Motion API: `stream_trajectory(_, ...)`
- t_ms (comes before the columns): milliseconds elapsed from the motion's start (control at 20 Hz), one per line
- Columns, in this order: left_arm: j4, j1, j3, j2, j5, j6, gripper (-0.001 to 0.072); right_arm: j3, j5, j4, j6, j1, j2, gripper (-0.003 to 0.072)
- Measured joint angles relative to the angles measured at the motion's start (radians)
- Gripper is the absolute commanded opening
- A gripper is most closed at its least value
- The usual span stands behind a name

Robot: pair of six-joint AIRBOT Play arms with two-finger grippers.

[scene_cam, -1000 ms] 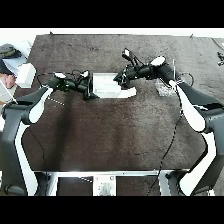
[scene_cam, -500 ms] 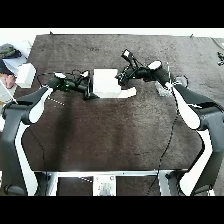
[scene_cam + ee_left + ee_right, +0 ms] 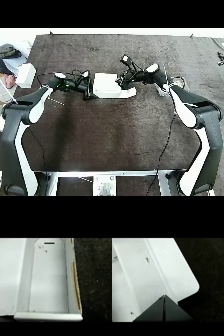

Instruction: Fold the box and place the chain.

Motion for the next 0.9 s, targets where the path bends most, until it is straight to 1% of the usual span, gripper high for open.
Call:
stream_trajectory(100, 0.000, 0.000, 0.000, 0.000, 0.000, 0.000, 0.0282, 0.000, 0.003, -0.006, 0.000, 0.000, 0.002, -0.0003)
stream_trajectory(150, 0.000, 0.000, 0.000, 0.000, 0.000, 0.001, 0.0282, 0.000, 0.006, -0.011, 0.000, 0.000, 0.008, 0.0074)
stream_trajectory(350, -0.001, 0.000, 0.000, 0.000, 0.001, 0.001, 0.0282, 0.001, 0.027, -0.057, 0.026, -0.005, 0.089, 0.0083)
stream_trajectory(400, -0.001, 0.000, 0.000, 0.000, 0.001, 0.001, 0.0282, 0.001, 0.039, -0.091, 0.034, -0.007, 0.114, 0.0152)
stream_trajectory(450, -0.001, 0.000, 0.000, 0.000, 0.001, 0.001, 0.0282, 0.001, 0.063, -0.135, 0.040, -0.008, 0.141, 0.0511)
stream_trajectory(500, -0.001, 0.000, 0.000, 0.000, 0.001, 0.000, 0.0282, 0.001, 0.089, -0.179, 0.046, -0.010, 0.161, 0.0593)
stream_trajectory(700, -0.001, 0.000, 0.000, 0.000, 0.001, 0.000, 0.0283, 0.000, 0.192, -0.333, 0.053, -0.007, 0.201, 0.0592)
stream_trajectory(900, -0.001, 0.000, 0.000, 0.000, 0.001, 0.000, 0.0282, -0.001, 0.238, -0.441, 0.038, 0.023, 0.183, 0.0593)
